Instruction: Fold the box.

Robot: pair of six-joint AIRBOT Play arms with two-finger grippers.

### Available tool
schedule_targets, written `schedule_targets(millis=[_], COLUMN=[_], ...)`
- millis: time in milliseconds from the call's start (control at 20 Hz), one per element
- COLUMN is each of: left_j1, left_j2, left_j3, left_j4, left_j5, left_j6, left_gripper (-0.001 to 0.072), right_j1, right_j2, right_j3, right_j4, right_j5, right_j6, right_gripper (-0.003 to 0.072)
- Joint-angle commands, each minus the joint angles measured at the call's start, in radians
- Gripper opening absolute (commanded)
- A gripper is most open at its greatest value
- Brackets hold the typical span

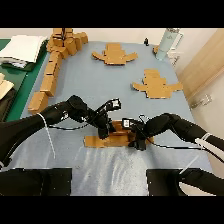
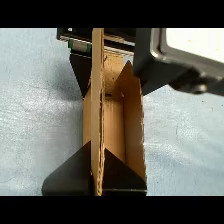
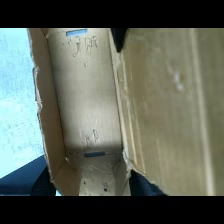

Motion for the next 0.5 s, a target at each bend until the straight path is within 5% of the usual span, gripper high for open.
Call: schedule_targets(millis=[0, 50, 300, 450], left_j1=[0.000, 0.000, 0.031, 0.064], left_j2=[0.000, 0.003, 0.089, 0.185], left_j3=[0.001, 0.001, 0.001, 0.001], left_j4=[0.000, 0.001, 0.188, 0.393], left_j5=[0.035, 0.055, 0.052, -0.077], left_j6=[-0.015, -0.049, -0.341, -0.650], left_gripper=[0.0309, 0.0532, 0.0552, 0.0605], right_j1=[0.001, 0.001, 0.001, 0.000], right_j2=[-0.001, -0.001, 0.000, 0.000], right_j3=[-0.001, -0.001, 0.000, 0.000], right_j4=[0.000, 0.000, 0.000, 0.000], right_j5=[-0.002, -0.003, -0.009, -0.009], right_j6=[0.000, 0.000, 0.000, 0.000], right_gripper=[0.0584, 0.0584, 0.0584, 0.0584])
